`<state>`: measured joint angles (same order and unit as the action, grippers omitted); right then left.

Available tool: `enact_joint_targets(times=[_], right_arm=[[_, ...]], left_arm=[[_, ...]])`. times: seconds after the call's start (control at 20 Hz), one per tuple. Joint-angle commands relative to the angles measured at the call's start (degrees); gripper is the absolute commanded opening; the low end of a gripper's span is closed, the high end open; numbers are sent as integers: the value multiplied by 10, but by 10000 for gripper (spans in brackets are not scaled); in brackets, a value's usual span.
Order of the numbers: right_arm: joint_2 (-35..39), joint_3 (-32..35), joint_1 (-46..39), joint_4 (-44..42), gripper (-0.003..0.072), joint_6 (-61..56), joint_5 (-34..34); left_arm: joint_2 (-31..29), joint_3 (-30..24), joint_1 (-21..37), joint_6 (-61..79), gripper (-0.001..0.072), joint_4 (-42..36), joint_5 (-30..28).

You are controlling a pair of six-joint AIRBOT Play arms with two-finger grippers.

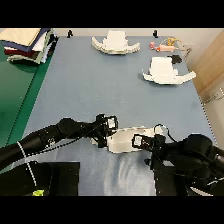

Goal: Fold the box.

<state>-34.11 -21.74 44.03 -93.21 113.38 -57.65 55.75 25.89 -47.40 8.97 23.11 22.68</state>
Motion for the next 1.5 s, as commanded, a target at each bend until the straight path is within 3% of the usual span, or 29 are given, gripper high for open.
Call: enact_joint_targets(times=[0.0,0.25,0.85,1.1,1.15,1.2,1.3,1.45], right_arm=[[-46,19,21,84,603,33,126],[-95,19,21,118,589,30,215],[-19,19,20,266,582,-250,145],[-19,19,20,252,591,-251,150],[-19,19,20,253,686,-251,150],[-19,19,18,255,720,-250,156],[-19,20,-2,250,720,-245,173],[-19,20,-69,184,720,-103,221]], left_arm=[[0,0,0,0,17,0,1],[0,0,0,0,17,0,0],[0,0,0,0,18,0,0],[0,0,0,0,17,0,0],[0,0,0,0,18,0,0],[0,0,0,0,17,0,0],[0,0,0,0,17,0,0],[0,0,0,0,17,0,0]])
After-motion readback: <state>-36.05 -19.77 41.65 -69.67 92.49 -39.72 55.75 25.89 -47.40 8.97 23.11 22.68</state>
